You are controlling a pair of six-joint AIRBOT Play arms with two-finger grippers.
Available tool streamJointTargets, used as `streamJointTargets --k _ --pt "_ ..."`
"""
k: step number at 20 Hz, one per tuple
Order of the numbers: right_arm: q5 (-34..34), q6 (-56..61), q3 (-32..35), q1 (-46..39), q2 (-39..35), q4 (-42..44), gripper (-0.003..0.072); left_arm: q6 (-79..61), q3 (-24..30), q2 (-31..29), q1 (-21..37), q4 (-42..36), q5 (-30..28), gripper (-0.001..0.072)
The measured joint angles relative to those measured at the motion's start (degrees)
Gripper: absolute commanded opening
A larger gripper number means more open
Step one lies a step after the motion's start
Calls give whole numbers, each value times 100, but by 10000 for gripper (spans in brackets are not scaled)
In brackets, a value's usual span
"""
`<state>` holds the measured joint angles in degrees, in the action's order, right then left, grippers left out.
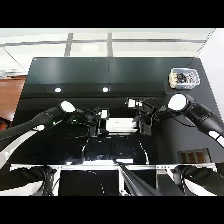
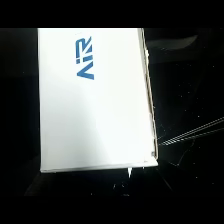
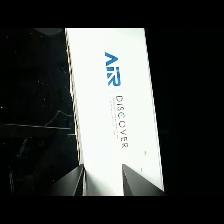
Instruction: Fold the box and place the chain.
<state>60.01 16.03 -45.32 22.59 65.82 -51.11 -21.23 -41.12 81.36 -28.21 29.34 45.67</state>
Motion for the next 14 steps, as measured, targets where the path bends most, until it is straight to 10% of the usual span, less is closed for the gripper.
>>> streamJointTargets --k 14 --pt "-31 9 4 -2 79 7 278 -2 0 0 0 -2 -2 441"
